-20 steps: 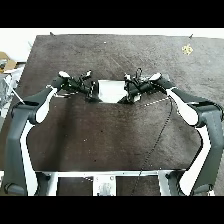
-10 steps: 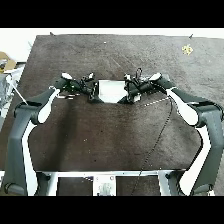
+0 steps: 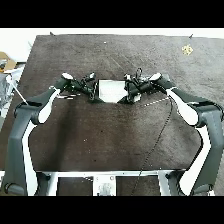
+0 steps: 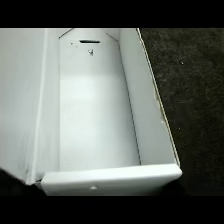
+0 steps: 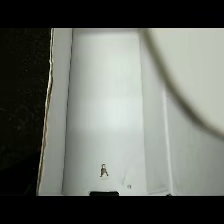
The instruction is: Fold the box and place the chain.
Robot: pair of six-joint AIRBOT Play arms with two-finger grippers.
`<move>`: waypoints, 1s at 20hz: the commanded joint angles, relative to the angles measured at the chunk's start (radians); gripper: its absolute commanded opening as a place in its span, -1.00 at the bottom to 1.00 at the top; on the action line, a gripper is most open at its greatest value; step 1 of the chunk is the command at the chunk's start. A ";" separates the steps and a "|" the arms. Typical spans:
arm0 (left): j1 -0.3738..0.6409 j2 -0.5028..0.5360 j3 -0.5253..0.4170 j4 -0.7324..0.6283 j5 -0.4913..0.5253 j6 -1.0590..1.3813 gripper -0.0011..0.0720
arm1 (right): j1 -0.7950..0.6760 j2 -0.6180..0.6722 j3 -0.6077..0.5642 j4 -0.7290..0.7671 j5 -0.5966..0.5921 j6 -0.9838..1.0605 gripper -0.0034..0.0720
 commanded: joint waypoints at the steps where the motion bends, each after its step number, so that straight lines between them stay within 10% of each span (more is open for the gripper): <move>1: 0.000 0.000 0.000 0.001 0.000 -0.010 0.45 | 0.001 0.000 0.000 0.000 0.001 0.000 0.26; 20: 0.000 0.000 0.000 0.005 -0.007 -0.020 0.30 | 0.001 0.000 0.000 0.000 0.001 0.000 0.26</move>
